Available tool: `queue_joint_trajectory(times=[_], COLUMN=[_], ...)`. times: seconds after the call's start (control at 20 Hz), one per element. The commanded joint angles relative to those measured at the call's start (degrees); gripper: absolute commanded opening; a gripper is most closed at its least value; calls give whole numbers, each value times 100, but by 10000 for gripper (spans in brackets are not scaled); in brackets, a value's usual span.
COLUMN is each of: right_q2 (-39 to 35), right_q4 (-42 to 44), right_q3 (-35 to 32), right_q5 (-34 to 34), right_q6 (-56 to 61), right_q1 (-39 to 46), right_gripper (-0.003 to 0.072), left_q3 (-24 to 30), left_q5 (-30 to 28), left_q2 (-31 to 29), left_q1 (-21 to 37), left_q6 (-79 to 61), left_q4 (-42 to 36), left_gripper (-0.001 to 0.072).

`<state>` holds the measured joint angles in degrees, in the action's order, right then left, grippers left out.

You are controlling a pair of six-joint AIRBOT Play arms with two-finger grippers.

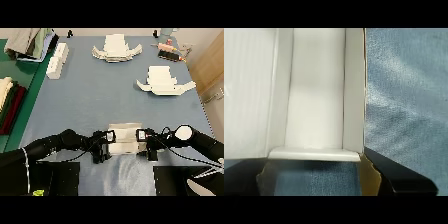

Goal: Fold the box.

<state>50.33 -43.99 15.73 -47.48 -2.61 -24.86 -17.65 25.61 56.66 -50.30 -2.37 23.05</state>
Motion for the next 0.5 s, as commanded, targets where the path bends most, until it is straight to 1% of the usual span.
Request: queue_joint_trajectory(times=[0.0, 0.3, 0.35, 0.4, 0.45], right_q2=[-2, -2, -2, -2, -2], right_q4=[2, 0, 2, 2, 2], right_q3=[2, 2, 2, 2, 2], right_q5=[-2, -2, -2, -2, -2], right_q6=[2, 2, 2, 2, 2], right_q1=[-2, -2, -2, -2, -2], right_gripper=[508, 508, 508, 508, 508], left_q3=[-50, -177, -195, -199, -199], left_q5=[4, 133, 160, 162, 168], left_q2=[68, 232, 251, 256, 256], left_q1=[0, -2, 0, 0, 0], left_q6=[-24, -114, -111, -111, -111], left_q4=[11, 11, 15, 24, 33], left_gripper=[695, 692, 571, 469, 470])
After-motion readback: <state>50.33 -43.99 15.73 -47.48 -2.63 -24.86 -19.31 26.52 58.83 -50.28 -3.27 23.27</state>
